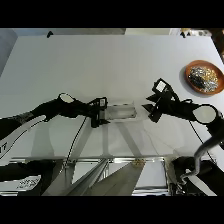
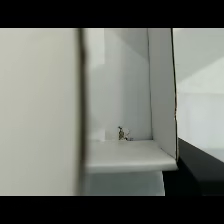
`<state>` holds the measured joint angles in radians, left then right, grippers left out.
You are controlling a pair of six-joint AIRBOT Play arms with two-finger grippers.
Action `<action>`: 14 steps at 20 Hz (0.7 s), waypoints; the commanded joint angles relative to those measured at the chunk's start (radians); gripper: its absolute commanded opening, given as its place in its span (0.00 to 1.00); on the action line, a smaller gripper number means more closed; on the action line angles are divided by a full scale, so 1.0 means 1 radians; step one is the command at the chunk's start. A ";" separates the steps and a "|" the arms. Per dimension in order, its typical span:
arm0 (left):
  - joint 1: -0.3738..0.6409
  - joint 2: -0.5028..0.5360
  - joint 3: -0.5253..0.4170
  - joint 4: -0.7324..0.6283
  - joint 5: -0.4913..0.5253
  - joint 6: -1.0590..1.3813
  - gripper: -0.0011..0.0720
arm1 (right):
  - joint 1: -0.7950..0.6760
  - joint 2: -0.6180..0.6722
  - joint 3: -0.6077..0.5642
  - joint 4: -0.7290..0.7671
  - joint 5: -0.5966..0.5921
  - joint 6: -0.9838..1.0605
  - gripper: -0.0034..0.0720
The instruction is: Fold the box and place the chain.
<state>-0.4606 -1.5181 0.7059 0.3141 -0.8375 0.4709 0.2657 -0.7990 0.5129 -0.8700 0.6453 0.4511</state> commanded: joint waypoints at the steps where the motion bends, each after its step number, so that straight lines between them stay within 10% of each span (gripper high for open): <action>1: -0.007 0.000 0.000 -0.036 -0.005 0.000 0.16 | 0.000 0.013 0.000 -0.023 0.001 0.053 0.52; 4: -0.006 0.015 0.000 0.001 -0.025 -0.079 0.17 | 0.000 0.013 0.000 -0.023 -0.002 0.053 0.52; 6: -0.007 0.055 0.000 0.140 -0.005 -0.201 0.48 | 0.000 0.013 0.000 -0.023 -0.002 0.053 0.52; 11: -0.009 0.156 0.000 0.377 0.010 -0.454 0.50 | 0.000 0.013 0.000 -0.020 -0.002 0.053 0.52; 14: -0.025 0.157 0.000 0.376 0.046 -0.483 0.71 | 0.000 0.013 0.000 -0.020 -0.002 0.053 0.52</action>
<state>-0.4744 -1.3788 0.7059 0.6342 -0.8238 0.0658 0.2657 -0.7864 0.5129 -0.8913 0.6430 0.5030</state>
